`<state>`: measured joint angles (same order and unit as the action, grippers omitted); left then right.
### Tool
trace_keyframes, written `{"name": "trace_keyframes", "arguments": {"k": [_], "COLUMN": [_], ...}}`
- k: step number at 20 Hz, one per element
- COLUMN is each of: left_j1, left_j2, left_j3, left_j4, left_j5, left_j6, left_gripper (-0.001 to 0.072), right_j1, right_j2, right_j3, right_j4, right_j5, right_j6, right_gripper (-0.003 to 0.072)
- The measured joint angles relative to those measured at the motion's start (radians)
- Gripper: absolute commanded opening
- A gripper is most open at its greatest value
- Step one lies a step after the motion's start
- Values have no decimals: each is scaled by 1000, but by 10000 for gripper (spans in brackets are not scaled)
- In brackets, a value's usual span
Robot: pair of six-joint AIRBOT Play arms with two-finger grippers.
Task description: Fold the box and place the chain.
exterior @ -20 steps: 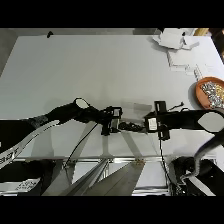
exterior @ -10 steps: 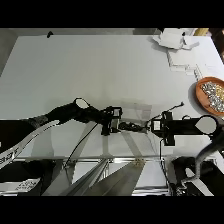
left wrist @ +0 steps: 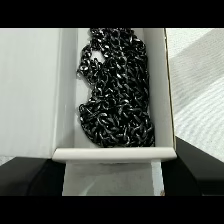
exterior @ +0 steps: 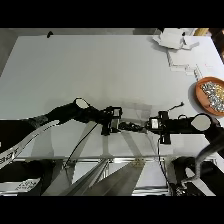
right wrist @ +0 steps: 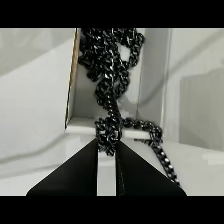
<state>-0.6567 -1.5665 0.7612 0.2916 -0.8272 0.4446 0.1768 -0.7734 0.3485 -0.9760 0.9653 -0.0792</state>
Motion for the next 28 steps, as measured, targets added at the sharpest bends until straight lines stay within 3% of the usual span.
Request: {"name": "trace_keyframes", "arguments": {"k": [6, 9, 14, 20, 24, 28], "left_j1": [0, 0, 0, 0, 0, 0], "left_j2": [0, 0, 0, 0, 0, 0], "left_j3": [0, 0, 0, 0, 0, 0], "left_j4": [0, 0, 0, 0, 0, 0], "left_j5": [0, 0, 0, 0, 0, 0], "left_j6": [0, 0, 0, 0, 0, 0], "left_gripper": [273, 273, 273, 273, 273, 273], "right_j1": [0, 0, 6, 145, 271, 340], "right_j2": [196, 288, 334, 244, 112, 47], "right_j3": [0, 0, 0, 0, 0, 12], "right_j4": [-74, 65, 331, 435, 451, 425], "right_j5": [51, 60, 16, -113, -232, -332], "right_j6": [45, 22, -45, -58, -60, -60], "right_gripper": [11, 10, 10, 17, 202, 200]}}
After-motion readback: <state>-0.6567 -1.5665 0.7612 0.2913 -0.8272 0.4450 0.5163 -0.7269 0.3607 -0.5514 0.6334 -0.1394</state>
